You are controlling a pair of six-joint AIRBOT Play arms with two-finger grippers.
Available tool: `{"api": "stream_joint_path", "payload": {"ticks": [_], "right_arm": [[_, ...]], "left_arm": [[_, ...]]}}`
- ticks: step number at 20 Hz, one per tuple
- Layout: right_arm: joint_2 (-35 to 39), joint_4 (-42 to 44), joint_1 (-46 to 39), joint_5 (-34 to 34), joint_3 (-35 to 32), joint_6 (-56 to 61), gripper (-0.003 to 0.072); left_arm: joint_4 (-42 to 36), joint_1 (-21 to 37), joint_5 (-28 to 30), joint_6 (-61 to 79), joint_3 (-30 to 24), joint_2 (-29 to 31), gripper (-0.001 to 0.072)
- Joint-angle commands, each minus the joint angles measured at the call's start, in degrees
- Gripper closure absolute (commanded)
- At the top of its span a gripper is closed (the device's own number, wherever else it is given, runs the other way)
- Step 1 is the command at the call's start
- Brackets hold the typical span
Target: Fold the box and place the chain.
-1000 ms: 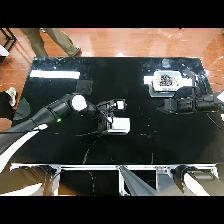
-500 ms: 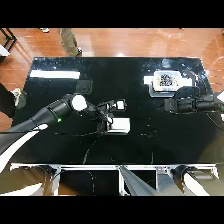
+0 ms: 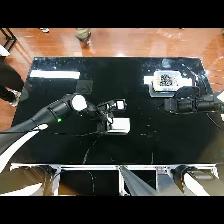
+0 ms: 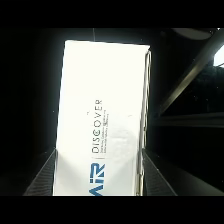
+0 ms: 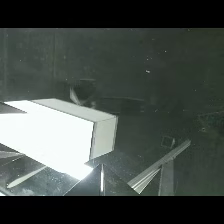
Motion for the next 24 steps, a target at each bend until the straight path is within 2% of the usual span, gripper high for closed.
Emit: {"api": "stream_joint_path", "payload": {"ticks": [1, 13, 17, 18, 19, 20, 22, 24], "right_arm": [[0.04, 0.0, 0.0, -0.28, 0.0, 0.0, 0.0668], [0.04, 0.0, 0.0, -0.83, 0.0, 0.0, 0.0668], [0.04, 0.0, 0.0, -0.85, 0.0, 0.02, 0.0668], [0.04, 0.0, 0.0, -0.85, 0.0, 0.02, 0.0668], [0.04, 0.0, 0.0, -0.85, 0.0, 0.02, 0.0668], [0.04, 0.0, 0.0, -0.85, 0.0, 0.02, 0.0668], [0.04, 0.0, 0.0, -0.85, 0.0, 0.02, 0.0668], [0.04, 0.02, 0.0, -0.85, 0.0, 0.02, 0.0668]], "left_arm": [[0.17, -0.02, 0.87, -0.02, 0.04, 0.0, 0.0073], [0.22, -0.04, 1.18, -0.02, 0.04, -1.36, 0.0092], [0.72, -0.04, -0.39, -0.07, 0.04, -2.03, 0.0101], [0.85, 0.0, -0.37, -0.55, 0.11, -1.81, 0.0214], [2.19, -0.02, -0.5, -1.9, 0.59, -1.53, 0.0447], [3.52, -0.02, -1.7, -2.99, 1.44, -1.29, 0.0596], [6.43, 0.09, -5.09, -6.45, 4.11, -0.92, 0.0693], [10.8, 0.33, -8.79, -13.25, 7.65, -0.85, 0.0693]]}}
